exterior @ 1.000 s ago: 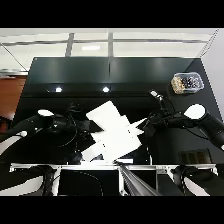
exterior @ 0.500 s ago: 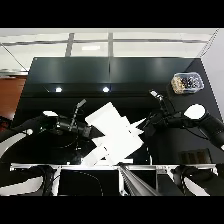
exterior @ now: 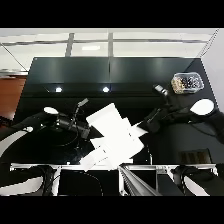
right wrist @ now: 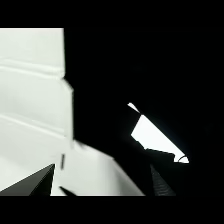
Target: Fold the box and place the chain.
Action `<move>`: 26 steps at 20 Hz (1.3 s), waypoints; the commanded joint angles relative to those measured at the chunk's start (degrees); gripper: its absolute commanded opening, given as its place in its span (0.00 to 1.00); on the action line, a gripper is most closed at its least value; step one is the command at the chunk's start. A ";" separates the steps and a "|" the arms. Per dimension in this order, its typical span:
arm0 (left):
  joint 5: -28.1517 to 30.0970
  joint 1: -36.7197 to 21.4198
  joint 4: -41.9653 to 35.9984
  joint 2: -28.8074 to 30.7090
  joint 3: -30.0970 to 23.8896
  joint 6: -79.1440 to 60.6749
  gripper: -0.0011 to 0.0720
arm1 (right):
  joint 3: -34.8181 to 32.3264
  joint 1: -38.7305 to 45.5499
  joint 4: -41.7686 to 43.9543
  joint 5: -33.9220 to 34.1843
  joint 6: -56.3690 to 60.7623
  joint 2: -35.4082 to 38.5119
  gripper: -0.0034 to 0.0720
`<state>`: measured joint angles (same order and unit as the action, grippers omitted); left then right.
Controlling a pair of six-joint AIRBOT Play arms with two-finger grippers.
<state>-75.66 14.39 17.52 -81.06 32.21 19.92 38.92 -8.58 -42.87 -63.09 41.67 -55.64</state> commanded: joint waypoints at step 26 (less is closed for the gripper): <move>32.37 14.69 31.54 8.59 8.96 -15.63 0.06 | -7.80 -15.32 -6.84 14.69 -30.82 -0.11 0.99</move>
<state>-43.42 29.06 48.38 -72.27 41.21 4.49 31.35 -20.62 -49.80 -50.24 13.78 -54.11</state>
